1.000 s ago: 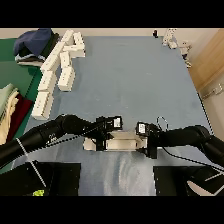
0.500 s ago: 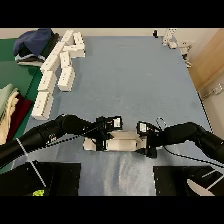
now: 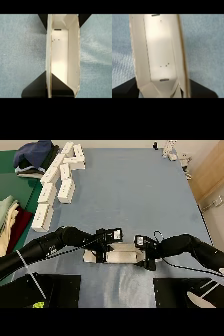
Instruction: Fold the box.
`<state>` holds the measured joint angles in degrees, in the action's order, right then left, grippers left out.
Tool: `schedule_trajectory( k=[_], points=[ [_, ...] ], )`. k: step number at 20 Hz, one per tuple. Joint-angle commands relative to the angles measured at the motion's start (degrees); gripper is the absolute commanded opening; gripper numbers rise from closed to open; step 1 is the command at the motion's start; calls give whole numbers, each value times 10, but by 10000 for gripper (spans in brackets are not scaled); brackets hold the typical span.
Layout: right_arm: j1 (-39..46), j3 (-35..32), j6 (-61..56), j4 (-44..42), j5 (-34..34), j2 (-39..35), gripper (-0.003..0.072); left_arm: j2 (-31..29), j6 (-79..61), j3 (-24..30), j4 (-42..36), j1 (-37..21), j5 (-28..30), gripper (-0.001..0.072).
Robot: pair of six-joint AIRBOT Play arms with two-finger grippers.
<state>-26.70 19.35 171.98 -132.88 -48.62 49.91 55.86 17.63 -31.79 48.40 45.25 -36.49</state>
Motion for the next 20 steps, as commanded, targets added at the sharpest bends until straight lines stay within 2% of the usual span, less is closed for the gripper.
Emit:
schedule_trajectory(
  k=[1,11,15,17,20],
  points=[
    [-16,0,2,13,23,9,673,0,0,0,0,0,0,13],
    [-15,-11,2,30,61,9,673,0,0,0,0,0,0,13],
    [-15,-12,2,30,58,9,652,0,0,0,0,0,0,13],
    [-16,-15,2,28,55,9,568,0,0,0,0,0,0,13],
    [-17,-15,2,28,52,9,575,0,0,0,0,0,0,13]
  ],
)
